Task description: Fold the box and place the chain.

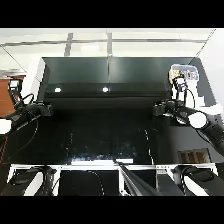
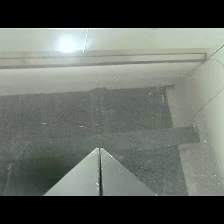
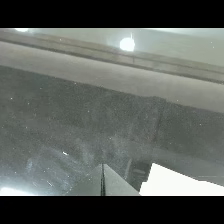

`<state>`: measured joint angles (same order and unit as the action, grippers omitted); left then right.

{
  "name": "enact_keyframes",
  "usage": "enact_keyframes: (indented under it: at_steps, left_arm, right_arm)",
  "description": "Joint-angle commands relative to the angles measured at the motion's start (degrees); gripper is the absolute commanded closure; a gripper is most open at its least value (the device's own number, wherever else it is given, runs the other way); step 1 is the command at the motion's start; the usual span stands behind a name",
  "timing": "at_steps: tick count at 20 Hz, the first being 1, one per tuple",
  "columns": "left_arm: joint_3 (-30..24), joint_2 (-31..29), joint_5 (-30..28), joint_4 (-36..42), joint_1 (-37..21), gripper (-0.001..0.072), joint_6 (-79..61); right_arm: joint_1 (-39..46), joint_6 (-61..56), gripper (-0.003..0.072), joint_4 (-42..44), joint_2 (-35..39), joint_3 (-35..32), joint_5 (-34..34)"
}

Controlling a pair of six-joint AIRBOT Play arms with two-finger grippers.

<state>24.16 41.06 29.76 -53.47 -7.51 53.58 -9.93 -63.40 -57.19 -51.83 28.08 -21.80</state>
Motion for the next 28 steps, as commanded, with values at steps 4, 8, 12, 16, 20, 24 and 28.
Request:
enact_keyframes:
  at_steps: [4,8,12,16,20,24,28]
  left_arm:
    - [-0.02,-0.04,-0.02,0.0,0.02,0.0685,0.0]
    - [-0.02,-0.04,-0.02,0.0,0.02,0.0686,0.0]
    - [-0.02,-0.04,-0.02,0.0,0.02,0.0685,0.0]
    - [-0.02,-0.04,-0.02,0.0,0.02,0.0685,0.0]
    - [-0.02,-0.04,-0.02,0.0,0.02,0.0685,0.0]
    - [-0.02,-0.04,-0.02,0.0,0.02,0.0685,0.0]
    - [-0.02,-0.04,-0.02,0.0,0.02,0.0685,0.0]
  right_arm:
    - [-0.04,0.0,0.0673,0.0,-0.04,-0.02,0.0]
    - [-0.04,0.0,0.0673,0.0,-0.04,-0.02,0.0]
    - [-0.04,0.0,0.0673,0.0,-0.04,-0.02,0.0]
    - [-0.07,-0.02,0.0672,7.39,-0.07,-0.02,3.48]
    - [0.07,0.26,-0.0034,18.08,-0.11,0.0,19.34]
    - [12.94,1.81,-0.0034,12.92,-1.57,5.18,14.73]
    - [38.71,1.64,-0.0034,7.69,-8.41,17.38,1.81]
